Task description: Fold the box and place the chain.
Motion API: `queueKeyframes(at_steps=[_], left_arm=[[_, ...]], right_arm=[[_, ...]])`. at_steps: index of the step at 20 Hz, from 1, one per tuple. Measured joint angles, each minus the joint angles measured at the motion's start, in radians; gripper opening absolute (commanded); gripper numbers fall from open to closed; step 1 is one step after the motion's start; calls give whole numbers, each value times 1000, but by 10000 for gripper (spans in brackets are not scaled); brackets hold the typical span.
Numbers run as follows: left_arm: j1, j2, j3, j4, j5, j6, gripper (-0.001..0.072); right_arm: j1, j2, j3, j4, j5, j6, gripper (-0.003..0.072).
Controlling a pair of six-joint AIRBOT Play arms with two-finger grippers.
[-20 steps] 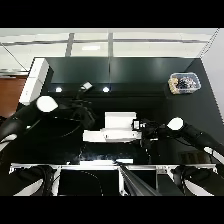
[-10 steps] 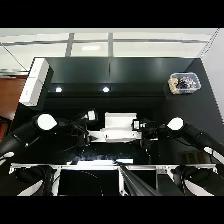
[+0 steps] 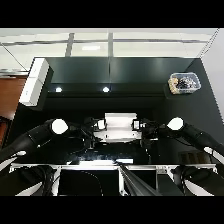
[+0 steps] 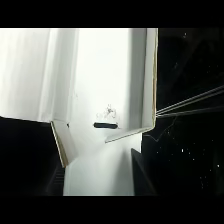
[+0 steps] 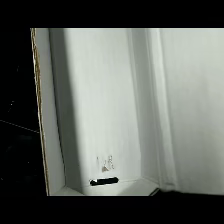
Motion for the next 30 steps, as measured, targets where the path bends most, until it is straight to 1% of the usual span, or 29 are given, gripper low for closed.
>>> queueKeyframes(at_steps=[2, 3, 6, 8, 14, 17, 19, 20, 21, 22, 23, 24, 25, 26, 27, 28, 29, 30], left_arm=[[-4, -10, -1, -25, 3, 4, 319], [-5, -14, -1, -43, 4, 3, 255], [-6, -25, -1, -106, 6, 7, 254], [-8, -34, -1, -146, 6, 8, 233], [-31, -78, 0, -273, 16, 73, 234], [-43, -97, 0, -304, 24, 101, 235], [-47, -104, 0, -314, 29, 111, 208], [-48, -105, 0, -316, 30, 115, 361], [-49, -106, 0, -319, 31, 116, 468], [-50, -108, 0, -322, 38, 118, 452], [-50, -108, 0, -322, 39, 119, 293], [-51, -109, 0, -323, 35, 120, 280], [-51, -109, 0, -325, 33, 123, 320], [-51, -109, 0, -325, 36, 123, 424], [-51, -109, 0, -326, 39, 123, 406], [-51, -109, 0, -326, 40, 122, 221], [-50, -109, 0, -326, 36, 121, 53], [-45, -108, 1, -325, 33, 117, 26]], right_arm=[[0, 0, 0, 0, 0, 0, 407], [0, 0, 0, 0, 0, 0, 407], [0, 0, 0, 0, 0, 0, 408], [0, 0, 0, 0, 0, 0, 407], [0, 0, 0, -2, 0, -2, 407], [0, 0, 0, -2, 0, -1, 407], [0, 0, 0, -1, 0, -1, 407], [0, 0, 0, -1, 0, 0, 407], [0, 0, 0, 0, 0, 0, 407], [0, 0, 0, -2, 3, -1, 407], [0, 0, 0, -1, 3, -1, 407], [0, 0, 0, 0, 3, 1, 407], [0, 0, 0, 1, 2, 1, 407], [0, 0, 0, 1, 1, 1, 407], [0, 0, 0, 0, 1, 0, 407], [0, 0, 0, 1, 0, 1, 407], [0, 0, 0, 1, 0, 1, 407], [0, 0, 0, 2, -3, 2, 407]])
